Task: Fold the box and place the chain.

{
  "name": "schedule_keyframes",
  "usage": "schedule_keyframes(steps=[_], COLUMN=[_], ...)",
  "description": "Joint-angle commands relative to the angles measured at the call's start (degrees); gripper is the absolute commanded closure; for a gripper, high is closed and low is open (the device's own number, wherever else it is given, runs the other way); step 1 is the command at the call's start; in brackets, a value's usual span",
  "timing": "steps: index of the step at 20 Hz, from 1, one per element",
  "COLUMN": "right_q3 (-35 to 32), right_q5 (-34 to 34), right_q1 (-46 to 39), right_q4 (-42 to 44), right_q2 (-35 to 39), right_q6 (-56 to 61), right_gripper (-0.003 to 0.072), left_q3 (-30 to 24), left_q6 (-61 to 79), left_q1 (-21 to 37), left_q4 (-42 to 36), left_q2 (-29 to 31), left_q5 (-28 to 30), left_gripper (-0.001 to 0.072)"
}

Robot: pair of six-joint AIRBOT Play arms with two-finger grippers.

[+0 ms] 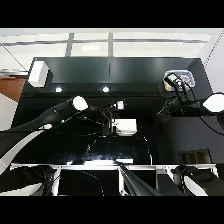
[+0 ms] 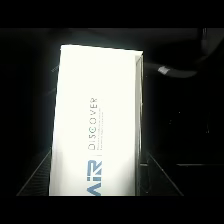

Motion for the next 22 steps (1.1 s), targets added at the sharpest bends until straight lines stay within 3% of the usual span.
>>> schedule_keyframes(steps=[1,8,12,13,15,17,18,22], right_q3=[0.0,0.0,0.0,0.0,0.0,0.0,0.0,0.0], right_q5=[0.0,0.0,-0.2,-0.5,-0.5,-0.4,-0.4,-0.2], right_q1=[0.0,0.0,0.0,0.0,0.0,0.0,0.0,0.0], right_q4=[0.0,0.0,0.0,0.0,0.0,-0.1,-0.1,-1.4], right_q2=[0.0,0.0,0.0,0.0,0.1,0.1,0.1,0.1], right_q6=[0.0,0.0,0.2,0.2,0.2,0.2,0.2,0.2], right_gripper=[0.0643,0.0643,0.0643,0.0643,0.0643,0.0642,0.0643,0.0642], left_q3=[0.0,0.0,0.4,0.9,2.6,5.4,6.6,7.7], left_q6=[2.2,3.6,2.0,-0.2,-6.4,-12.4,-16.4,-28.1], left_q1=[-0.2,-1.2,-3.8,-4.1,-4.1,-3.6,-2.8,5.6], left_q4=[0.0,-0.2,1.4,3.0,7.6,14.3,17.4,25.2], left_q2=[-0.2,-1.9,-4.7,-4.6,-4.3,-4.2,-4.2,-1.4], left_q5=[1.5,1.6,5.2,5.8,5.3,0.7,-2.0,-9.2], left_gripper=[-0.0001,-0.0002,0.0018,0.0075,0.0361,0.0506,0.0541,0.0534])
